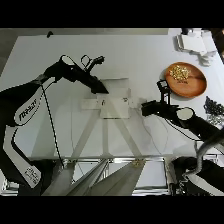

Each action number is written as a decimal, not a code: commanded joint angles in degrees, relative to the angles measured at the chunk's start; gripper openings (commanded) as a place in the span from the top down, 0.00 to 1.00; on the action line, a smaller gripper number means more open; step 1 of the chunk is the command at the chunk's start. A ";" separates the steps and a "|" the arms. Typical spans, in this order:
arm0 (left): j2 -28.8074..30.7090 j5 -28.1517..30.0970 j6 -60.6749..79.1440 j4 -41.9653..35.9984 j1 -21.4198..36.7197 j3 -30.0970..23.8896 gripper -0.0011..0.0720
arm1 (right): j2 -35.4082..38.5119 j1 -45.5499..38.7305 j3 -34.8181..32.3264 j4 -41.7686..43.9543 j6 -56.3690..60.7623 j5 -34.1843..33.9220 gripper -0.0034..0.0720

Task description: Fold the box and place the chain.

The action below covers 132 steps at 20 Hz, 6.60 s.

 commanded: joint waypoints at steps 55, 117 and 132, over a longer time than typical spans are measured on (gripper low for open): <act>14.53 14.91 35.47 -2.80 -2.86 -21.97 0.98 | 25.90 0.00 0.81 2.82 0.00 -13.27 0.26; 12.85 14.91 35.34 -2.80 -2.86 -21.97 0.98 | -11.91 8.48 10.80 -9.84 -17.79 14.05 0.09; 12.85 14.88 35.32 -2.82 -2.86 -21.97 0.98 | -20.17 0.70 19.61 -3.85 -42.38 25.24 0.09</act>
